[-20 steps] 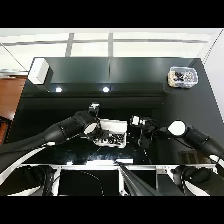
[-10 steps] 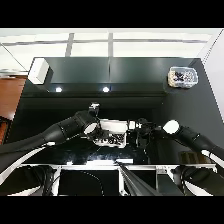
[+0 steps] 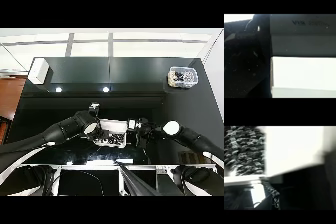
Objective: Fold the box and place the chain.
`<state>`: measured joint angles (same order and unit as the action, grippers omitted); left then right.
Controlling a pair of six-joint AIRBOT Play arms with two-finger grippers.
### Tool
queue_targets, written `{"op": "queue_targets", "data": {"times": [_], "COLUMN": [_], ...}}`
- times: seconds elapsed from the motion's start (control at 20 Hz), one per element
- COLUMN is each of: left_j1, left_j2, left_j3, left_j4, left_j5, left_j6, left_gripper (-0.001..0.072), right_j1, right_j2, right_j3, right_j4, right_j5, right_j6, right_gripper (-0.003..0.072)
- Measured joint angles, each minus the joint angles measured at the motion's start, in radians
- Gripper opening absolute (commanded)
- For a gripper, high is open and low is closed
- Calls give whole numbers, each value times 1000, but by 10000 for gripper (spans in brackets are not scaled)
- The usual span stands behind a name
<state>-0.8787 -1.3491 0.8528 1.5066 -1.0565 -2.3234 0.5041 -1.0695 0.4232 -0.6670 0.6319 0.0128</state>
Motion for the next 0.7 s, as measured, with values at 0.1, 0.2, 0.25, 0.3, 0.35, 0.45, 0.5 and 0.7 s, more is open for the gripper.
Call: {"op": "queue_targets", "data": {"times": [0.1,0.2,0.25,0.3,0.35,0.45,0.5,0.7], "left_j1": [0,0,0,0,0,0,0,0], "left_j2": [0,0,0,0,0,0,0,0], "left_j3": [0,0,0,0,0,0,0,0], "left_j4": [0,0,0,0,0,0,0,0], "left_j5": [0,0,0,0,0,0,0,0], "left_j6": [0,0,0,0,0,0,0,0], "left_gripper": [31,32,32,32,32,32,32,31], "right_j1": [-33,-64,-75,-83,-89,-95,-94,-63], "right_j2": [71,153,189,222,245,273,280,280], "right_j3": [13,41,59,78,92,110,116,126], "right_j4": [-22,-34,-36,-30,-15,48,81,163], "right_j5": [55,139,196,254,311,378,399,391], "right_j6": [83,181,234,284,327,389,412,464], "right_gripper": [60,60,60,61,61,62,64,370]}}
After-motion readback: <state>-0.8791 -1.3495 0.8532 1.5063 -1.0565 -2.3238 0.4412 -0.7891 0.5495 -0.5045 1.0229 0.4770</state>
